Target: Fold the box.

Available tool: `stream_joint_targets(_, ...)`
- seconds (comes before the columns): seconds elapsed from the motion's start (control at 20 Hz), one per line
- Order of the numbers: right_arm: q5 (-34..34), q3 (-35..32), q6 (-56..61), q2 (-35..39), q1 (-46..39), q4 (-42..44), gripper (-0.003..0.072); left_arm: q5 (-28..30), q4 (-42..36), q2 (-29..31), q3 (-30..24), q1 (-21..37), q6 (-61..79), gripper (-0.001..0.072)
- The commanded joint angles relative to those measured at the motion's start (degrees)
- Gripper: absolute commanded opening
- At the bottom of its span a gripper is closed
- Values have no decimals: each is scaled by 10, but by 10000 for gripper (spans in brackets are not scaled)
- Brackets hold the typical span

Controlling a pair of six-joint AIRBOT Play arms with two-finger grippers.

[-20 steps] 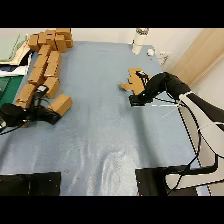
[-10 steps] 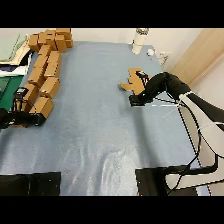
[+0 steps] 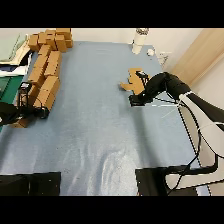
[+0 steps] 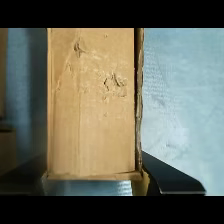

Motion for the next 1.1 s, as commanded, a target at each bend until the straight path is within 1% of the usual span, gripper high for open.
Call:
stream_joint_targets(0.0, 0, 1, 0, 0, 0, 0, 3, 42, -6, -49, 35, -12, -18, 528)
stream_joint_targets(0.25, 0, 1, 0, 0, 0, 0, 3, 45, -17, -100, 97, -13, -30, 528)
stream_joint_targets(0.35, 0, 1, 0, 0, 0, 0, 3, 44, -17, -112, 113, -13, -33, 528)
stream_joint_targets(0.6, 0, 1, 0, 0, 0, 0, 3, 61, -17, -125, 120, -12, -34, 528)
stream_joint_targets(0.8, 0, 1, 0, 0, 0, 0, 3, 49, -17, -127, 120, -12, -34, 529)
stream_joint_targets(0.85, 0, 1, 0, 0, 0, 0, 3, 44, -17, -127, 120, -12, -34, 553)
stream_joint_targets(0.9, 0, 1, 0, 0, 0, 0, 3, 39, -17, -127, 120, -12, -34, 635)
stream_joint_targets(0.95, 0, 1, 0, 0, 0, 0, 3, 33, -17, -127, 120, -12, -34, 701)
stream_joint_targets(1.05, 0, 1, 0, 0, 0, 0, 3, 18, -16, -124, 120, -11, -34, 706)
